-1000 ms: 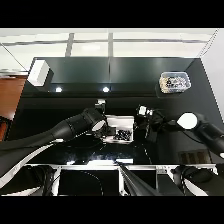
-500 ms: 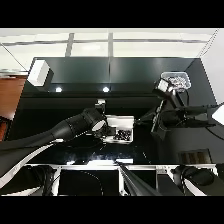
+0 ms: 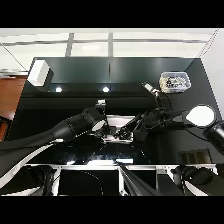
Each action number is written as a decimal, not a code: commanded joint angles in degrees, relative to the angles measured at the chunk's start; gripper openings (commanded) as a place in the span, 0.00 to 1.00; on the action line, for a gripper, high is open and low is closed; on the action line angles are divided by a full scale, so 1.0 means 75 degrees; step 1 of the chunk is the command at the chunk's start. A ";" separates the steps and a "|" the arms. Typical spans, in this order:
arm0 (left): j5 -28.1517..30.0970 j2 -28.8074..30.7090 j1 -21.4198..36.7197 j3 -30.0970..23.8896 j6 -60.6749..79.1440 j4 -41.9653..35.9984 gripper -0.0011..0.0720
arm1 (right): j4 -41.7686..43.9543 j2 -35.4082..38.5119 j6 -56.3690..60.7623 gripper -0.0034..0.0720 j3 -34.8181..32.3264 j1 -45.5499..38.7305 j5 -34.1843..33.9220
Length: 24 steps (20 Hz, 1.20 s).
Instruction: Fold the box and place the chain.
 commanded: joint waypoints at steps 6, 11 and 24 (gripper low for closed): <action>0.0058 0.0000 0.0003 0.0000 0.0006 0.0009 0.06 | 0.0580 -0.0102 0.0131 0.06 0.0312 0.0070 -0.0044; 0.0052 0.0000 0.0003 0.0000 0.0017 0.0009 0.06 | 0.0612 -0.0102 0.0134 0.06 0.0659 0.0070 -0.0052; 0.0058 0.0000 0.0003 0.0000 0.0058 0.0003 0.06 | -0.0976 -0.0052 0.0189 0.43 0.1000 -0.0055 0.0606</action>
